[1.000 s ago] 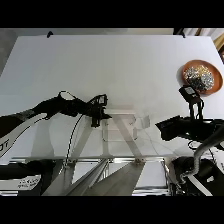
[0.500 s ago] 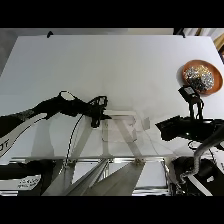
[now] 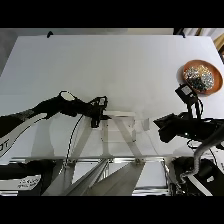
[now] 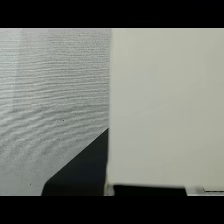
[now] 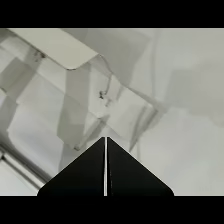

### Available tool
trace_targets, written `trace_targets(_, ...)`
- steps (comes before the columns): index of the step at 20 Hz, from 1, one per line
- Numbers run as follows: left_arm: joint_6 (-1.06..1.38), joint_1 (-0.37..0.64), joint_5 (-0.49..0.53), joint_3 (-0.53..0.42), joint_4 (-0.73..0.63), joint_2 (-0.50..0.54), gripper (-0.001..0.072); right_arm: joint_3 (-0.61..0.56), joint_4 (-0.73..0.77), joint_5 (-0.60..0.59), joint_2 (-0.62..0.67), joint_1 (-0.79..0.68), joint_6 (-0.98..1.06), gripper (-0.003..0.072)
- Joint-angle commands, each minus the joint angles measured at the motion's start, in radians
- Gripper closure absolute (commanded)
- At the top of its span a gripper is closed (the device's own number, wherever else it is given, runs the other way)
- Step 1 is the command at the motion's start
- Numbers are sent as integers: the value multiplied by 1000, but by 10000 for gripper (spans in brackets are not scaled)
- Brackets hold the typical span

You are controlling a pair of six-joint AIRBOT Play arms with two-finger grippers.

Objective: Fold the box and place the chain.

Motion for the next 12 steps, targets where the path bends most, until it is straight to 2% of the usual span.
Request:
trace_targets(1, -1, -1, 2, 0, -1, 0, 698, 0, 105, -3, -1, 1, -208, 672)
trace_targets(9, -1, -1, 2, 0, -13, 0, 700, 0, 97, 26, -1, 1, -142, 671)
trace_targets(12, -1, -1, 2, 0, -56, 0, 701, 0, 93, 45, -1, 1, -142, 671)
